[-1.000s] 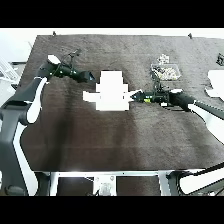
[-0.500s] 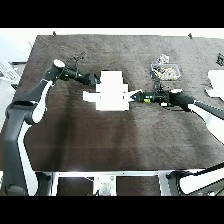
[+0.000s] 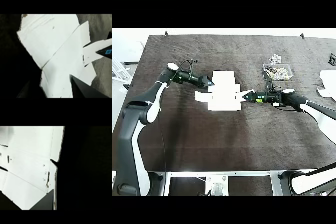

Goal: Fold the box and place the chain.

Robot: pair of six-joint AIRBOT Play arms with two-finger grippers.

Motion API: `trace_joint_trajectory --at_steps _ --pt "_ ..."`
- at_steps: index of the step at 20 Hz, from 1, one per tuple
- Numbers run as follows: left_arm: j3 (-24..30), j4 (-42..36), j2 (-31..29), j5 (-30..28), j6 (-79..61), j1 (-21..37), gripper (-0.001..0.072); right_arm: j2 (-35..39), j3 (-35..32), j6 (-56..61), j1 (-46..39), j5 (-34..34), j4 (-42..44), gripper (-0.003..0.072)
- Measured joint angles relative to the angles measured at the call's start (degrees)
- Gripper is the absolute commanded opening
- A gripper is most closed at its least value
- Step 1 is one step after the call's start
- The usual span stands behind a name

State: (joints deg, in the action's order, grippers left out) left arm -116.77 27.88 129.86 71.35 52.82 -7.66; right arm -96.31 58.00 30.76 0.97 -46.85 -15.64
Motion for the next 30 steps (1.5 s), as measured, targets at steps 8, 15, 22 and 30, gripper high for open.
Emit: trace_joint_trajectory --at_steps 8,15,22,30 --pt "0.0 -2.0 1.2 0.6 -1.5 -0.2 0.0536 0.0 0.0 0.0 0.0 0.1 0.0 0.0008" --pt "0.0 -2.0 1.4 -1.1 -3.0 -1.6 0.0536 0.0 0.0 0.0 0.0 0.3 0.0 0.0008" --pt "0.0 -1.5 1.4 -1.9 -3.8 -1.7 0.0416 0.0 0.0 0.0 0.0 0.4 0.0 0.0008" --pt "0.0 -1.2 1.4 -2.2 -5.1 -1.8 0.0335 0.0 0.0 0.0 0.0 0.4 0.0 0.0008"
